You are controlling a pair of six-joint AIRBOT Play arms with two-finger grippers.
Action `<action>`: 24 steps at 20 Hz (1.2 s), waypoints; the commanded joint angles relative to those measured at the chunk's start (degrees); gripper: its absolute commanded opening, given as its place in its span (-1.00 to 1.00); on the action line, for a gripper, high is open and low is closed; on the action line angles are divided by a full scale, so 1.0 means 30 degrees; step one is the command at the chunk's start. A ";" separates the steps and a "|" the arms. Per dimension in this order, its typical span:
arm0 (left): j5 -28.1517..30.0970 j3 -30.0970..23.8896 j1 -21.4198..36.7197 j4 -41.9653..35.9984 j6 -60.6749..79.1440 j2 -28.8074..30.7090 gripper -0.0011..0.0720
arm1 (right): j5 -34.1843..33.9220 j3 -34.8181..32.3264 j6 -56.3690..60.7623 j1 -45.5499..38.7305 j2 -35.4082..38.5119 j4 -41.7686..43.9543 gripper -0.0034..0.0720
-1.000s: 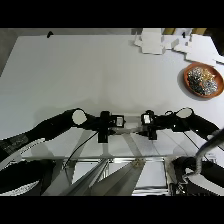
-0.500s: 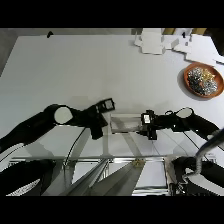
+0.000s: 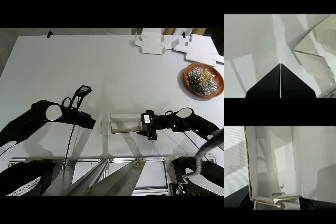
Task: Fold the box and place the chain.
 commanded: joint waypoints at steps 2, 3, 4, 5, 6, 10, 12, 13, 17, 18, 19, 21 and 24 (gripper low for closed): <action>0.0597 -0.0729 -0.0372 -0.2419 -0.1566 -0.2229 -0.96 | 0.0007 0.0015 -0.0007 -0.0007 0.0007 0.0000 0.14; 0.0816 -0.0729 -0.0641 -0.3053 -0.1494 -0.2543 -0.96 | 0.0015 0.0015 -0.0007 -0.0007 0.0007 0.0000 0.14; 0.1042 -0.0729 -0.0867 -0.3679 -0.1479 -0.2696 -0.96 | 0.0007 0.0015 -0.0007 -0.0007 0.0007 0.0000 0.14; 0.1202 -0.0721 -0.1064 -0.4218 -0.1421 -0.2725 -0.95 | 0.0015 0.0015 -0.0007 -0.0007 0.0007 0.0000 0.14; 0.1319 -0.0721 -0.1253 -0.4852 -0.1027 -0.2710 -0.95 | 0.0015 0.0015 -0.0007 -0.0007 0.0007 0.0000 0.14; 0.1515 -0.0714 -0.1632 -0.6841 0.0306 -0.2441 -0.95 | 0.0007 0.0015 -0.0007 -0.0007 0.0007 0.0000 0.14; 0.1843 -0.0685 -0.1829 -0.6819 0.0408 -0.1727 -0.96 | 0.0015 0.0015 -0.0007 -0.0007 0.0007 0.0000 0.14; 0.2055 -0.0678 -0.1836 -0.6892 0.0568 -0.1260 -0.96 | 0.0007 0.0015 -0.0007 -0.0007 0.0007 0.0000 0.14; 0.2390 -0.0678 -0.1836 -0.7125 0.0597 -0.0168 -0.88 | 0.0007 0.0015 -0.0007 -0.0007 0.0007 0.0000 0.14; 0.2390 -0.0678 -0.1843 -0.7184 0.0590 -0.0175 -0.83 | 0.0015 0.0015 -0.0007 -0.0007 0.0007 0.0000 0.14; 0.2463 -0.0678 -0.1945 -0.7184 0.0597 -0.0175 -0.74 | 0.0007 0.0015 -0.0007 -0.0007 0.0007 0.0000 0.14; 0.2769 -0.0678 -0.2142 -0.7206 0.0597 -0.0182 -0.72 | 0.0007 0.0015 -0.0007 -0.0007 0.0007 0.0000 0.14; 0.3177 -0.0678 -0.2412 -0.7293 0.0597 -0.0219 -0.72 | 0.0007 0.0015 -0.0007 -0.0007 0.0007 0.0000 0.14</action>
